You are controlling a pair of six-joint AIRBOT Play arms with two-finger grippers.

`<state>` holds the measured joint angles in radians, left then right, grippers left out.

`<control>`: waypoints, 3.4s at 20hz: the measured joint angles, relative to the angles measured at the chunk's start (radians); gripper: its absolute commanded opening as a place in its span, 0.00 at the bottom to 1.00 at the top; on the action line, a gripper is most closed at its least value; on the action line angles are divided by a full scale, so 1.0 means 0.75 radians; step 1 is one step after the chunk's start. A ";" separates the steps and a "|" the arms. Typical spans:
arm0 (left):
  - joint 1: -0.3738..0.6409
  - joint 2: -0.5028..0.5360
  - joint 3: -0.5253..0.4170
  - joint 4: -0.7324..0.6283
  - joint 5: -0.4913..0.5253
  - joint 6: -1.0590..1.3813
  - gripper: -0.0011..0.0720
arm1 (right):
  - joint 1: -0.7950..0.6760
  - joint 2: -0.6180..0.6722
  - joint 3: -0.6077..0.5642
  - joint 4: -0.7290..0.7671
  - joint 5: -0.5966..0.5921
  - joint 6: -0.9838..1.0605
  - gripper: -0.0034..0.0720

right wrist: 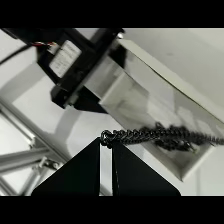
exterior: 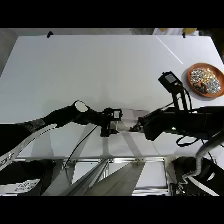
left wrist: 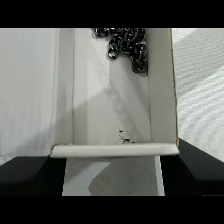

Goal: Fold the box and place the chain.

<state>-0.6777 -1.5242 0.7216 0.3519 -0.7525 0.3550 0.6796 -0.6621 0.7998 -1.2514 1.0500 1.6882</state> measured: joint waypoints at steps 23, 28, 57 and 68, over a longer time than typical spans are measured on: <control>0.000 0.000 -0.001 0.000 0.000 0.001 0.36 | -0.571 -0.508 0.169 -0.423 0.010 0.003 0.40; 0.000 0.000 -0.001 0.000 0.000 0.000 0.36 | -0.675 -0.674 0.081 -0.446 -0.004 -0.041 0.50; 0.000 0.000 -0.001 0.000 0.000 0.001 0.36 | -0.464 -0.331 0.042 -0.474 0.288 -0.062 0.07; 0.000 0.000 0.000 0.000 0.000 0.000 0.36 | -0.024 -0.016 0.042 -0.078 0.098 0.030 0.08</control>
<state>-0.6777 -1.5242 0.7216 0.3519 -0.7525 0.3550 0.6613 -0.6739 0.8310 -1.3102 1.1236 1.7107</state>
